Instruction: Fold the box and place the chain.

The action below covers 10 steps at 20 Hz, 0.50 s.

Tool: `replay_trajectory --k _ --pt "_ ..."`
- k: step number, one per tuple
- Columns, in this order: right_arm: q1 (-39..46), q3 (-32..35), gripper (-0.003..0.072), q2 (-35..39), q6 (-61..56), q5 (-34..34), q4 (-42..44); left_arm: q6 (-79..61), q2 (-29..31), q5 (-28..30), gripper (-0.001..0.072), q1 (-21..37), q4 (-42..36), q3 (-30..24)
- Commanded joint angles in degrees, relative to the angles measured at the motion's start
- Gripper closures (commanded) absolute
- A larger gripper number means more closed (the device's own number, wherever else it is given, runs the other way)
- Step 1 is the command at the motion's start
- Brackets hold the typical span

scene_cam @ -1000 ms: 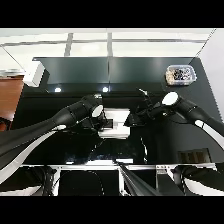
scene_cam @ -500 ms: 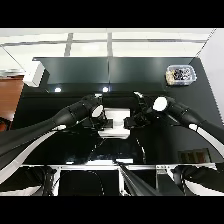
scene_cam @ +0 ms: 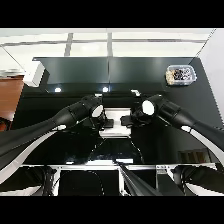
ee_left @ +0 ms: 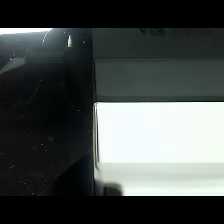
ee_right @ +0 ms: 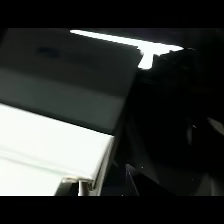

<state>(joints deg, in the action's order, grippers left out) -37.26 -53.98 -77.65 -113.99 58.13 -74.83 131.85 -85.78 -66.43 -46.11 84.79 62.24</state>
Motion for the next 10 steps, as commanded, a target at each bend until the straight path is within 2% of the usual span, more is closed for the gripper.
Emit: replay_trajectory --k 1,7,8,9,10 --pt "-3.8 -1.1 0.0376 -1.3 -10.4 2.2 -5.5 0.0 0.0 0.0 0.0683 0.0 0.1 0.0" --pt "-5.4 -2.3 0.0385 -4.4 -15.3 2.0 -5.9 0.0 0.0 -0.1 0.0683 0.0 0.1 0.0" --pt "-5.4 -2.4 0.0575 -4.4 -15.4 2.1 -5.9 0.0 0.0 -0.1 0.0683 0.0 0.1 0.0" --pt "-5.4 -2.4 0.067 -4.4 -15.3 2.1 -5.8 0.0 0.0 0.0 0.0683 0.0 0.1 0.0" --pt "-5.4 -2.4 0.067 -4.4 -15.4 2.1 -5.8 0.0 0.0 0.0 0.0683 0.0 0.1 0.0"
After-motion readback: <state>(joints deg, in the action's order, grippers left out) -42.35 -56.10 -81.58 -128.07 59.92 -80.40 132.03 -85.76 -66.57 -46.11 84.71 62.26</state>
